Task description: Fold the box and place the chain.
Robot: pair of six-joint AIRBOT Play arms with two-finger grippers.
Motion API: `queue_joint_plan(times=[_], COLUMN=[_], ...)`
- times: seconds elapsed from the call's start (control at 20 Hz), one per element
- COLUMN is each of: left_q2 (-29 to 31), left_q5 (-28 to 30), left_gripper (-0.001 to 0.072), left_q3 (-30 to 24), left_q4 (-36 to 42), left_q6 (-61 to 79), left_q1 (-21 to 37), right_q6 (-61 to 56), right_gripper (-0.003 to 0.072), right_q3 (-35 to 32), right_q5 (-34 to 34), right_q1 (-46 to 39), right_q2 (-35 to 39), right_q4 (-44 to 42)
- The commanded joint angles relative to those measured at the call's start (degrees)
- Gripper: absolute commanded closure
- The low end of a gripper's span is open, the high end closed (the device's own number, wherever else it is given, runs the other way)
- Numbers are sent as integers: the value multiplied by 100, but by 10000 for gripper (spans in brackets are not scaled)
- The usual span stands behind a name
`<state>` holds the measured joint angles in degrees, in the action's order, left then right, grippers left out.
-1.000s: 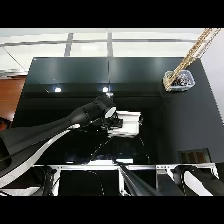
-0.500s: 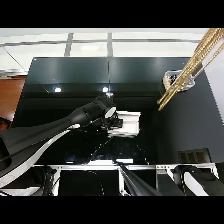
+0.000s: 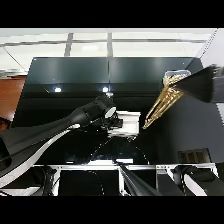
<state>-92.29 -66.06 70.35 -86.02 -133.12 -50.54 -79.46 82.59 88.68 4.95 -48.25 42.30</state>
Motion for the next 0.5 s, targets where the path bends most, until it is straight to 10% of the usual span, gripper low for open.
queue_joint_plan(times=[0.0,0.45], left_q2=[2,2], left_q5=[2,2], left_gripper=[686,686], left_q3=[4,4], left_q4=[-2,0], left_q6=[2,0], left_q1=[0,0], right_q6=[20,96], right_gripper=[672,672], right_q3=[-682,-1366], right_q5=[-750,-2197], right_q1=[494,802], right_q2=[11,0], right_q4=[-295,-785])
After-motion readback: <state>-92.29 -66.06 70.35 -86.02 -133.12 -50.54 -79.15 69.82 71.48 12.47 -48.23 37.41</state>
